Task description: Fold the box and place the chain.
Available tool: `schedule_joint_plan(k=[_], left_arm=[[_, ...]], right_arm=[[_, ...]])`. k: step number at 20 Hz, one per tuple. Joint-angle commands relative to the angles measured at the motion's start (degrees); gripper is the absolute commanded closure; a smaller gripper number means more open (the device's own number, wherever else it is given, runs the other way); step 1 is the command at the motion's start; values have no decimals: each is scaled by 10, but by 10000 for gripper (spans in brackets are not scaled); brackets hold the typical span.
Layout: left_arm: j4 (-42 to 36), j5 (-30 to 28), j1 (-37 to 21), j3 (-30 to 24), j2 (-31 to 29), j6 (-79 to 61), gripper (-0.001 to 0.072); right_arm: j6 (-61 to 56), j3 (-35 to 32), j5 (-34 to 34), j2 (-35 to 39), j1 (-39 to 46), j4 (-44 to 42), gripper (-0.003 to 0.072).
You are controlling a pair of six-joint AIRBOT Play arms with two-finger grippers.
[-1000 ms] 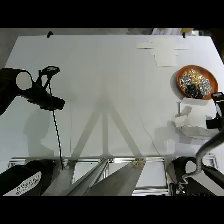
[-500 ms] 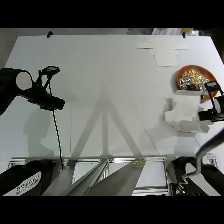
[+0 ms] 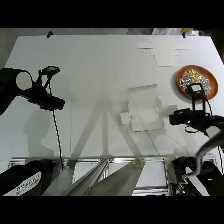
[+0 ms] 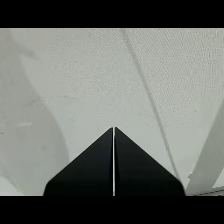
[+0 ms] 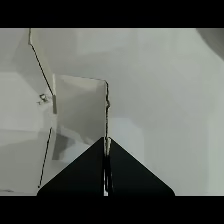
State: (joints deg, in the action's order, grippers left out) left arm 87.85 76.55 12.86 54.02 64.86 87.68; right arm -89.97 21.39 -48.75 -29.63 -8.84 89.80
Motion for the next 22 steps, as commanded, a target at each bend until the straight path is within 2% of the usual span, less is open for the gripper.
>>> schedule_joint_plan(k=[1,3,7,8,9,10,11,14,16,19,22], left_arm=[[0,-11,0,0,0,-7,699],[0,-59,0,0,0,-13,699],[-1,-118,0,0,1,-13,700],[-15,-137,1,0,3,-14,682],[-50,-159,1,0,8,-34,511],[-104,-175,1,0,16,-85,259],[-198,-177,1,0,30,-166,185],[-467,-160,5,0,90,-384,185],[-583,-156,23,0,136,-474,185],[-644,-166,77,0,194,-552,187],[-651,-230,138,0,231,-569,185]], right_arm=[[-2,-44,30,39,-48,-42,679],[-2,-45,37,39,-58,-44,679],[-2,-45,38,39,-60,-44,679],[-2,-45,38,39,-60,-46,679],[-2,-45,38,39,-60,-46,679],[-2,-45,38,39,-60,-46,679],[-2,-45,38,39,-60,-46,679],[-2,-45,38,39,-60,-46,678],[-2,-45,38,39,-60,-46,678],[-2,-45,38,39,-60,-46,678],[-2,-45,38,39,-60,-46,678]])
